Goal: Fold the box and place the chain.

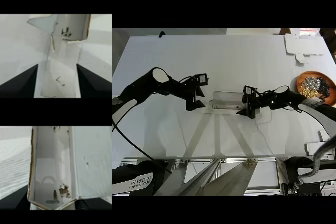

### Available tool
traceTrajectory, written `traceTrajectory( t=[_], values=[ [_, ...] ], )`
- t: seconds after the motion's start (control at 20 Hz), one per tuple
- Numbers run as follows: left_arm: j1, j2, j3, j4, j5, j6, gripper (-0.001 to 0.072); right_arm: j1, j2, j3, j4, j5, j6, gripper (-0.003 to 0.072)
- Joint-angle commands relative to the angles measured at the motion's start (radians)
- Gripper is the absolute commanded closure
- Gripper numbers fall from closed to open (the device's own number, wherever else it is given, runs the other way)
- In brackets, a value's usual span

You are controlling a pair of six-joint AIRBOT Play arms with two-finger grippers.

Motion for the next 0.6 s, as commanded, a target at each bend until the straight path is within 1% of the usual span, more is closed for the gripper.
traceTrajectory(
  t=[0.0, 0.1, 0.2, 0.25, 0.4, 0.55],
  values=[
    [-0.006, -0.041, -0.056, -0.081, 0.046, 0.247, 0.0061, 0.001, 0.0, 0.0, 0.001, 0.0, 0.0, 0.0254],
    [-0.006, -0.059, -0.073, -0.171, 0.076, 0.338, 0.0051, 0.001, 0.0, 0.001, 0.001, 0.0, 0.0, 0.0254],
    [-0.007, -0.078, -0.075, -0.228, 0.089, 0.358, 0.006, 0.001, 0.0, 0.001, 0.001, 0.0, 0.0, 0.0254],
    [-0.008, -0.087, -0.076, -0.238, 0.079, 0.357, 0.0082, 0.001, 0.0, 0.001, 0.001, 0.0, 0.0, 0.0254],
    [-0.014, -0.109, -0.076, -0.226, 0.033, 0.356, 0.0082, 0.001, 0.0, 0.0, 0.001, 0.0, 0.0, 0.0254],
    [-0.018, -0.121, -0.076, -0.227, 0.032, 0.356, 0.0082, 0.001, 0.0, 0.001, 0.001, 0.0, 0.0, 0.0254]
  ],
)
